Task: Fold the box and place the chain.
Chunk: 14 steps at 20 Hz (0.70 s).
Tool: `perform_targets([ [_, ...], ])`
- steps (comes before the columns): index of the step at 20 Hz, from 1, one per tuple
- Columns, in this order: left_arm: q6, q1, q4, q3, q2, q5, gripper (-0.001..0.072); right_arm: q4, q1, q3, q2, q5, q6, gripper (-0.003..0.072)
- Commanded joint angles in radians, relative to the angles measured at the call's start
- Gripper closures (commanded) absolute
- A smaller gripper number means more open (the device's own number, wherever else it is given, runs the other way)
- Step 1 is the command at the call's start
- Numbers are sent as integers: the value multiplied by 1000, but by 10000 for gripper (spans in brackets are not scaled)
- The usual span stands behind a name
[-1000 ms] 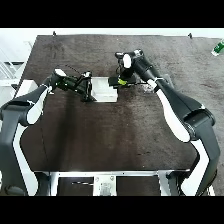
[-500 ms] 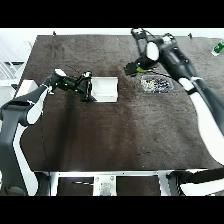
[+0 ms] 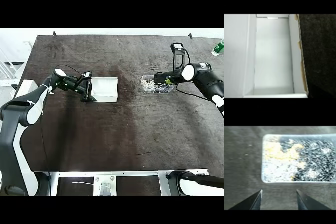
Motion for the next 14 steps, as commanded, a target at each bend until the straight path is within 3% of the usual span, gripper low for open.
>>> perform_targets([
  [1, 0, 0, 0, 1, 0, 0, 200, 132, -93, -14, -71, -47, -156, 191],
  [9, 0, 0, 0, 1, 0, 0, 199, 280, -98, 150, -287, -20, -252, 301],
  [14, 0, 0, 0, 1, 0, 0, 199, 289, -82, 163, -350, 0, -252, 396],
])
